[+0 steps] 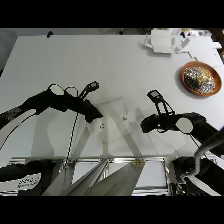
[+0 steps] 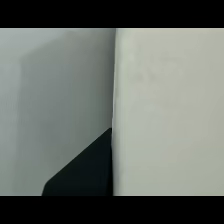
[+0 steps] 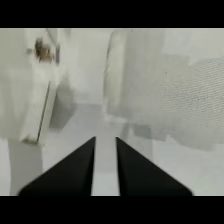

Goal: Fold the box and place the chain.

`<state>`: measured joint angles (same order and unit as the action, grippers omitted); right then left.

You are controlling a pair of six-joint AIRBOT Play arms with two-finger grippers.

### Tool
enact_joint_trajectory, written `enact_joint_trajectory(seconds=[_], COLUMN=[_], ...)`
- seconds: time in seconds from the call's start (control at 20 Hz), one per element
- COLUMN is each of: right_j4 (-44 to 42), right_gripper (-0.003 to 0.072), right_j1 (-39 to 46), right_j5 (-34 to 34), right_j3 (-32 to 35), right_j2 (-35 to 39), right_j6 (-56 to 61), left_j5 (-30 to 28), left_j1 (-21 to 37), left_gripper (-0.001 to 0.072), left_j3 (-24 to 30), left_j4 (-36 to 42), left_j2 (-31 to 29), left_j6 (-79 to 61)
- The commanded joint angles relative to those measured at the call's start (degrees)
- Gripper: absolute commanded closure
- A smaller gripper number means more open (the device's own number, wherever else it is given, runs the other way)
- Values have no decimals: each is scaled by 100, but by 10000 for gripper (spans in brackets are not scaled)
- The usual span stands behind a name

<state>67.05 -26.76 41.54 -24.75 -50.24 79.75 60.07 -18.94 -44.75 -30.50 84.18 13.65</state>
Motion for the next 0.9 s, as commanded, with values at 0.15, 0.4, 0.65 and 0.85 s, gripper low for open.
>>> enact_joint_trajectory(seconds=[0.15, 0.4, 0.65, 0.85], right_j4=[-26, 546, 645, 669], right_gripper=[274, 274, 275, 275], right_j1=[-2, -2, -2, -2], right_j5=[365, 579, 968, 975], right_j3=[-424, -590, -588, -588], right_j2=[225, 562, 560, 560], right_j6=[-28, -28, -28, -28], left_j5=[-533, -1495, -1751, -1735], left_j1=[-446, -1051, -1117, -1117], left_gripper=[708, 707, 707, 707], left_j3=[-81, -81, -79, -79], left_j4=[601, -7, -7, -44], left_j2=[-4, -2, 0, 4], left_j6=[-2096, -2413, -2417, -2511])
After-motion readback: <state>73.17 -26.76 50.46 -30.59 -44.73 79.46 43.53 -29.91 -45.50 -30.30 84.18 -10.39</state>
